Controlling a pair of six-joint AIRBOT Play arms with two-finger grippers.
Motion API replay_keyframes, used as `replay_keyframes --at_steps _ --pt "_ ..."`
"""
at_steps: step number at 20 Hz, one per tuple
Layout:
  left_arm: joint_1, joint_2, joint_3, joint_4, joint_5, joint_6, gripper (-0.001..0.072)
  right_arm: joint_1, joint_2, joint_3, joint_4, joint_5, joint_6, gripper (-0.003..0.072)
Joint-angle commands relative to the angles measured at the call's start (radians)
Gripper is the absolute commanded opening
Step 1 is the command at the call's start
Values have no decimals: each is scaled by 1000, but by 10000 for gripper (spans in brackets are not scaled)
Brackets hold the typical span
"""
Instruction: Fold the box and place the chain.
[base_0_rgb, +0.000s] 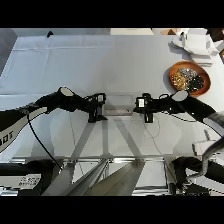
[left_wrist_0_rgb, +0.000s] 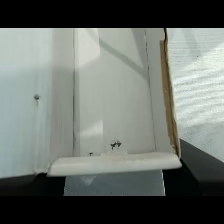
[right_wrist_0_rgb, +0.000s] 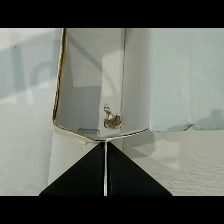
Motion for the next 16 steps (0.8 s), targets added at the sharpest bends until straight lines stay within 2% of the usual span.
replay_keyframes --at_steps 1,5,11,12,14,16 --pt "0 -1 0 0 0 0 227 3 -3 1 23 -1 -1 8" --pt "0 -1 0 0 0 0 227 3 -3 1 73 2 -1 8" --pt "0 -1 0 0 0 0 227 3 -3 1 73 6 -1 11" --pt "0 -1 0 0 0 0 227 3 -3 1 73 6 -1 33" --pt "0 -1 0 0 0 0 227 3 -3 1 73 6 -1 236" --pt "0 -1 0 0 0 0 227 3 -3 1 72 8 0 242"
